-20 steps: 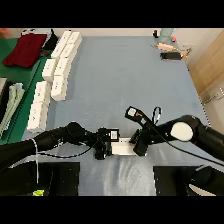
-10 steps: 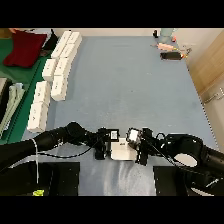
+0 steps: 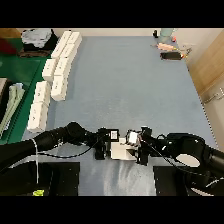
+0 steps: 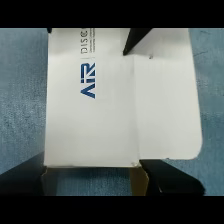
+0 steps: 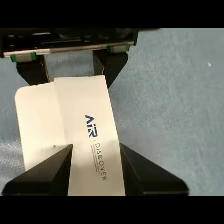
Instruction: Fold the box.
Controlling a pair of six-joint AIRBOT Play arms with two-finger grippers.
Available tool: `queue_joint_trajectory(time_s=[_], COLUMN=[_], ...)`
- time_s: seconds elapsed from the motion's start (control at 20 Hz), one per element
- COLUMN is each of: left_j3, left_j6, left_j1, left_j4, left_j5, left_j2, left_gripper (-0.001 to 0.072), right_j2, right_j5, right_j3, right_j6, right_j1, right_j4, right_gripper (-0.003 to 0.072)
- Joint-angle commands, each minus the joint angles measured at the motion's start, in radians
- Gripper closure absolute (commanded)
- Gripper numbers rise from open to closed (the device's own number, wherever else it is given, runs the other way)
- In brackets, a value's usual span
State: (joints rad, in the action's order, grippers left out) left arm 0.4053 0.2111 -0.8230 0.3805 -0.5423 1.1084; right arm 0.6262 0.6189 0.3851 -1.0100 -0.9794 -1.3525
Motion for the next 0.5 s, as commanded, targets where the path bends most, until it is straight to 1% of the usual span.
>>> queue_joint_trajectory(time_s=[0.0,0.15,0.25,0.3,0.35,0.4,0.45], left_j3=[0.001,0.001,0.001,0.001,0.001,0.001,0.001], left_j6=[0.001,0.001,0.001,0.001,0.001,0.001,0.001], left_j1=[0.0,0.0,0.0,0.0,0.0,0.0,0.0], left_j4=[0.001,0.001,0.001,0.001,0.001,0.001,0.001], left_j5=[0.0,0.0,0.0,0.0,0.0,0.0,0.0], left_j2=[-0.001,-0.001,-0.001,-0.001,-0.001,-0.001,-0.001], left_gripper=[0.0183,0.0183,0.0183,0.0184,0.0184,0.0183,0.0183], right_j2=[-0.006,0.002,0.009,0.014,0.023,0.035,0.051], right_j5=[0.06,0.135,0.144,0.142,0.137,0.129,0.117], right_j3=[0.03,0.029,0.029,0.029,0.029,0.029,0.029], right_j6=[0.08,0.161,0.216,0.245,0.268,0.293,0.298], right_j1=[-0.001,-0.001,-0.001,-0.001,-0.001,-0.001,-0.001], right_j4=[0.021,0.033,0.034,0.033,0.032,0.026,0.002], right_gripper=[0.0216,0.0215,0.0215,0.0201,0.0084,0.0023,0.0023])
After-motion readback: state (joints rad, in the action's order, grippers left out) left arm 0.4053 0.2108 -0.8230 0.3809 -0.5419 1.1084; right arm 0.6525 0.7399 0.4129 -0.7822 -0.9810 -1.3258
